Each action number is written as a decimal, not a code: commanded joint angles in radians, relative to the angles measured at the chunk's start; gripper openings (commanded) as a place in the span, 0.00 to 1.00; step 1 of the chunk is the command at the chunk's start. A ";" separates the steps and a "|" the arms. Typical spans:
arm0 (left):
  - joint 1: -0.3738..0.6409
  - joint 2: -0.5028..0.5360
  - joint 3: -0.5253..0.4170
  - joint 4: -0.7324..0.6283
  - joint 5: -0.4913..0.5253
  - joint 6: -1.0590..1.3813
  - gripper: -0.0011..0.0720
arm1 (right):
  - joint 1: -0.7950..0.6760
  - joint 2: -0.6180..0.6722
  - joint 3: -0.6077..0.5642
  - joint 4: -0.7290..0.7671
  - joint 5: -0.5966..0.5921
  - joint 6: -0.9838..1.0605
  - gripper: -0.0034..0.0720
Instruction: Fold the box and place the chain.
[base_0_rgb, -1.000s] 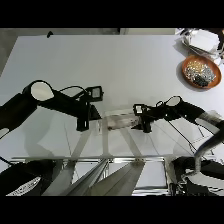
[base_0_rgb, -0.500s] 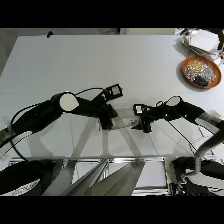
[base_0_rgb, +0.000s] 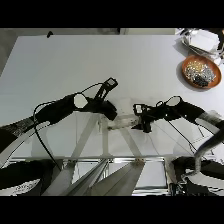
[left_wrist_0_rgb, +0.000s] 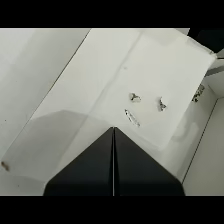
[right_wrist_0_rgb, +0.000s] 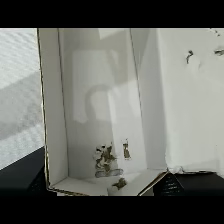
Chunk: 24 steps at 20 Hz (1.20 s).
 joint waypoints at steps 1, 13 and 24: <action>0.003 0.006 -0.001 0.006 -0.032 -0.014 0.02 | 0.000 0.001 0.001 0.000 0.001 -0.001 0.59; 0.001 0.166 -0.035 0.238 -0.262 -0.074 0.02 | 0.000 0.001 0.001 0.000 0.001 -0.001 0.59; 0.024 0.171 -0.151 0.250 -0.397 0.025 0.02 | 0.000 0.001 0.001 0.000 0.001 -0.001 0.59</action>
